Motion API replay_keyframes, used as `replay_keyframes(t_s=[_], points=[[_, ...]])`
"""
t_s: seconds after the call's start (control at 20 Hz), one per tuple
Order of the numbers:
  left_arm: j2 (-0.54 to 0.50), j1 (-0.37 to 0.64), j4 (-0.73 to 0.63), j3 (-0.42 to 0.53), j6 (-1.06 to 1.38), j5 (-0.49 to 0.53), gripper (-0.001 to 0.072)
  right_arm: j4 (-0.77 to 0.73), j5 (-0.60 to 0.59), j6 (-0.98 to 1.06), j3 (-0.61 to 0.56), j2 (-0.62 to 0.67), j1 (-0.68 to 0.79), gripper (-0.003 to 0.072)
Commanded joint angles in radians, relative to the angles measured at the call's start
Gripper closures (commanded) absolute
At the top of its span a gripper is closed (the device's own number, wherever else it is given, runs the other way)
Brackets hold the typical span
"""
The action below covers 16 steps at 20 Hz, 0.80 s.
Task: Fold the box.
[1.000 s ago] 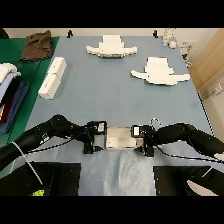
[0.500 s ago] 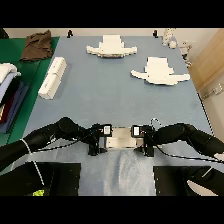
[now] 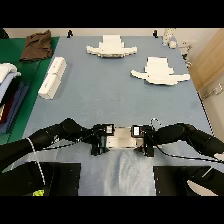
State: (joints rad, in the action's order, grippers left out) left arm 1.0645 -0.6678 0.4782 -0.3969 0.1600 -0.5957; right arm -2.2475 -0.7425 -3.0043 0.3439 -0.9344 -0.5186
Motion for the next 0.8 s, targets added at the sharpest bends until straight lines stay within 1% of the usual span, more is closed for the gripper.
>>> replay_keyframes(t_s=[0.0,0.05,0.1,0.15,0.35,0.45,0.5,0.55,0.75], points=[[0.002,0.0,-0.007,0.0,0.01,0.007,0.0025,0.0,0.0,0.0,0.0,0.001,0.0,0.0173],[0.002,0.0,-0.007,0.0,0.01,0.006,0.0051,0.0,0.0,0.0,0.0,0.001,0.0,0.0172],[0.002,0.0,-0.006,0.0,0.01,0.006,0.0193,0.0,0.0,0.0,0.0,0.001,0.0,0.0172],[0.002,0.0,-0.003,0.0,0.01,0.005,0.0239,0.0,0.0,0.0,0.0,0.001,0.0,0.0172],[0.003,0.0,-0.003,0.0,0.01,0.005,0.024,0.0,0.0,0.0,0.0,0.001,0.0,0.0173],[0.003,0.0,-0.003,0.0,0.013,0.003,0.0237,0.0,0.0,0.0,0.0,0.001,0.0,0.0172],[0.003,0.0,-0.003,0.0,0.013,0.002,0.0183,0.0,0.001,0.0,0.0,0.001,0.0,0.0173],[0.003,0.0,-0.003,0.0,0.012,0.002,0.0015,0.0,0.0,0.0,0.0,0.001,0.0,0.0173],[0.003,0.0,-0.003,0.0,0.034,0.005,0.0014,0.0,0.0,0.0,0.0,0.001,0.0,0.0173]])
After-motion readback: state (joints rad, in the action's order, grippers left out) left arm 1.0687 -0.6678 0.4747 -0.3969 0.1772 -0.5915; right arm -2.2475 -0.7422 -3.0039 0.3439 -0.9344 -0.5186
